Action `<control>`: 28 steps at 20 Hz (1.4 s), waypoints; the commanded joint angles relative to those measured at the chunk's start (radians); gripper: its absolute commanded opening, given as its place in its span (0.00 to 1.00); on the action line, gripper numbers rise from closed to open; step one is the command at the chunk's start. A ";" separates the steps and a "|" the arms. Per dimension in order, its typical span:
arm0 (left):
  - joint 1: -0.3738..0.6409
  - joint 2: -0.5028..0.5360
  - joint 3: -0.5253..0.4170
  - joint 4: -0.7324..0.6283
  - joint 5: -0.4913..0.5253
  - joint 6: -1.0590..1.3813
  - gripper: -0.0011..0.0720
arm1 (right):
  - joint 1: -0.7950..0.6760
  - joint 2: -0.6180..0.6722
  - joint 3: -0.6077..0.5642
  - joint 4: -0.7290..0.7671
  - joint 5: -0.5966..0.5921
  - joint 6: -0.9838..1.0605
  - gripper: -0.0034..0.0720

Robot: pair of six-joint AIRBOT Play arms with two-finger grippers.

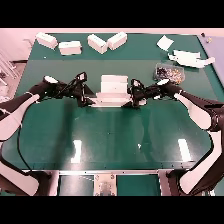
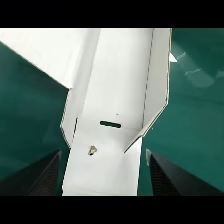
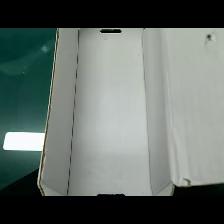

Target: Fold the box and place the chain.

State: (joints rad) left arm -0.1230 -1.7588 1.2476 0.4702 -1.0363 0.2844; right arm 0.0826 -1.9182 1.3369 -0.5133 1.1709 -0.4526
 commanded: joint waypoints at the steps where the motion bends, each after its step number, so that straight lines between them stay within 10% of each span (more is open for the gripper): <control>1: 0.000 -0.001 0.001 0.005 0.017 0.017 0.85 | 0.001 -0.001 0.000 0.000 0.000 0.000 0.78; 11: -0.003 -0.076 0.105 0.051 -0.095 -0.026 0.85 | 0.001 -0.001 0.000 0.000 0.000 0.000 0.78; 28: -0.039 -0.080 0.105 0.051 -0.002 -0.022 0.82 | 0.001 -0.001 0.000 0.000 0.000 0.000 0.79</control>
State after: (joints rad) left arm -0.1604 -1.8381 1.3518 0.5327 -1.0245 0.2481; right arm 0.0826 -1.9186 1.3369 -0.5133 1.1706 -0.4526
